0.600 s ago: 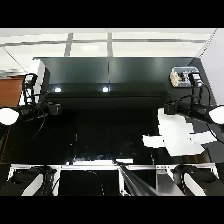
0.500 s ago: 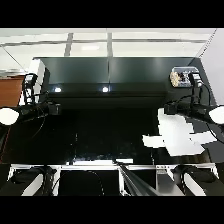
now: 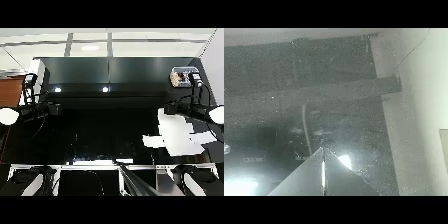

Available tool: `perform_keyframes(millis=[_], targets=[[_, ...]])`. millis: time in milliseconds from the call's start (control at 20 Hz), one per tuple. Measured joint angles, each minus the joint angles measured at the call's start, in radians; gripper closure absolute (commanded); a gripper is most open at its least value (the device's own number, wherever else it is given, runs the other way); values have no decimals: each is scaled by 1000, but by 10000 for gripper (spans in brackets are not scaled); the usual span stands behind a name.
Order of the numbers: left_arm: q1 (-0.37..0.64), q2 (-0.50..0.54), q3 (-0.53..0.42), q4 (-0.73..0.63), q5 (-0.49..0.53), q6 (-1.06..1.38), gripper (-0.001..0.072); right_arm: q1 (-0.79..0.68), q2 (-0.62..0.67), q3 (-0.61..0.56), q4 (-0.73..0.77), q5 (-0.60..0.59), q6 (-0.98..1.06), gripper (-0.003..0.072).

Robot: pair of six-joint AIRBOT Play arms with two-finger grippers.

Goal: Fold the box and place the chain.

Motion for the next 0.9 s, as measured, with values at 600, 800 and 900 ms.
perform_keyframes(millis=[600, 800, 900], targets=[[0, 0, 0, -3, 16, 0, 683, -29, -3, 1, 21, -294, 12, -31], [-1, 0, 0, -6, 41, 0, 603, -303, -82, 68, -183, -283, 150, -25], [-2, -2, 0, -11, 48, 0, 11, -506, -159, 135, -270, -172, 178, -24]])
